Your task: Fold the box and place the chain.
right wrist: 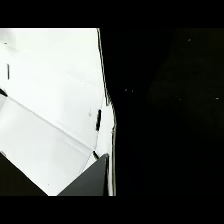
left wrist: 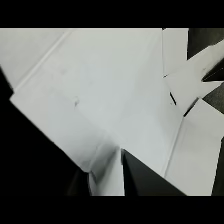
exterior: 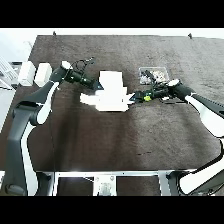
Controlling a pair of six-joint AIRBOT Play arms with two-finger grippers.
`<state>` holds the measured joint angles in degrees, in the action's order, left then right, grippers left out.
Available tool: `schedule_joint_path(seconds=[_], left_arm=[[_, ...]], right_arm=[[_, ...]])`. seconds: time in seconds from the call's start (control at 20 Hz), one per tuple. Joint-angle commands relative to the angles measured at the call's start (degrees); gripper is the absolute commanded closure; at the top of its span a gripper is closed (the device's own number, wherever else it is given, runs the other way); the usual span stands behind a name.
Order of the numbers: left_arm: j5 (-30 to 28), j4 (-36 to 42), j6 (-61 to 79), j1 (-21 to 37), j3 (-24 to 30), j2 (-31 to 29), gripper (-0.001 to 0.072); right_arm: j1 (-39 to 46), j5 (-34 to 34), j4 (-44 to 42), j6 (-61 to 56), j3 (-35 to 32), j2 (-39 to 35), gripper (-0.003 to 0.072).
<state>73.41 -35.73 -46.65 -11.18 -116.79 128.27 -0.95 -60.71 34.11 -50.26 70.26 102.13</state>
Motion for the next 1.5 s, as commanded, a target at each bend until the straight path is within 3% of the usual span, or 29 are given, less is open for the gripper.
schedule_joint_path(seconds=[0.0,0.2,0.35,0.4,0.45,0.7,1.05,1.3,1.45], left_arm=[[0.66,1.73,0.79,0.02,0.0,0.07,0.0443],[1.64,2.03,2.16,0.02,0.0,0.07,0.0474],[2.54,3.28,4.33,0.02,0.0,0.13,0.0611],[2.54,4.11,5.31,0.02,0.0,0.11,0.0688],[2.69,4.94,6.95,0.02,0.02,0.11,0.0687],[6.16,8.17,17.97,0.02,0.26,0.11,0.069],[7.58,14.08,34.69,0.02,2.51,0.04,0.0694],[9.55,14.69,39.45,0.02,2.73,0.04,0.0694],[5.73,17.14,45.92,0.02,9.05,-1.81,0.0694]], right_arm=[[-0.04,0.02,0.04,-0.04,0.0,0.02,0.0676],[-0.04,0.02,0.04,-0.04,0.0,0.02,0.0675],[-0.04,0.02,0.04,-0.02,0.0,0.02,0.0668],[-0.02,0.0,0.04,0.15,0.0,0.02,0.0566],[-0.02,-0.55,0.04,0.76,0.0,0.0,0.051],[2.05,-8.57,-0.02,1.42,-0.02,-1.16,0.0528],[13.62,-6.23,-1.07,1.42,-0.28,-12.24,0.0544],[15.3,-6.21,-1.07,2.34,-1.84,-12.59,0.0532],[14.91,-5.86,-1.07,3.02,-3.67,-12.59,0.0533]])
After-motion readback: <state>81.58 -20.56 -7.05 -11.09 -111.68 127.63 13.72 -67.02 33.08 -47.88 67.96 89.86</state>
